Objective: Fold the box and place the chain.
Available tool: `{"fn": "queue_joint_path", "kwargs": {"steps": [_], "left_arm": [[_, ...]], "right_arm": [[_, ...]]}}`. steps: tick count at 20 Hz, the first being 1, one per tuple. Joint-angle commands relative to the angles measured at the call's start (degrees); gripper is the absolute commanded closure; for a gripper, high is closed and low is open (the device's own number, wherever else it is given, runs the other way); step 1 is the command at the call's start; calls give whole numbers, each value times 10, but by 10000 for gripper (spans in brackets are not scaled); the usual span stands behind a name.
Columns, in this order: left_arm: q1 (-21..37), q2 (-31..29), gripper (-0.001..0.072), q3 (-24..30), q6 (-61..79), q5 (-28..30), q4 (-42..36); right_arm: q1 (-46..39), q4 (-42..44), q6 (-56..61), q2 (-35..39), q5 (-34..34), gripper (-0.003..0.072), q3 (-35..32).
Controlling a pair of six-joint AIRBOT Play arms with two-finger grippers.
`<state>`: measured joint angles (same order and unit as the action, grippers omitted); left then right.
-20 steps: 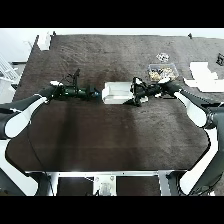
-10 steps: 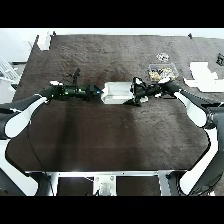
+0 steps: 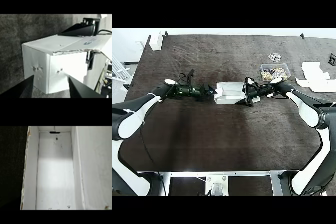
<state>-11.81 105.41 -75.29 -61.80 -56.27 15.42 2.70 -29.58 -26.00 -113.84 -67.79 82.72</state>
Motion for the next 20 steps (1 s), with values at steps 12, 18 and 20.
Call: {"fn": "queue_joint_path", "kwargs": {"steps": [12, 18, 20], "left_arm": [[-37, 0, 212, -66, -164, 25, 156], [-47, 0, 212, -82, -189, 26, 188], [-53, 0, 212, -98, -214, 19, 221]], "right_arm": [[0, 0, 0, 0, 0, 97, 0], [0, 0, 0, 0, 0, 96, 0], [0, 0, 0, 0, 0, 96, 0]]}}
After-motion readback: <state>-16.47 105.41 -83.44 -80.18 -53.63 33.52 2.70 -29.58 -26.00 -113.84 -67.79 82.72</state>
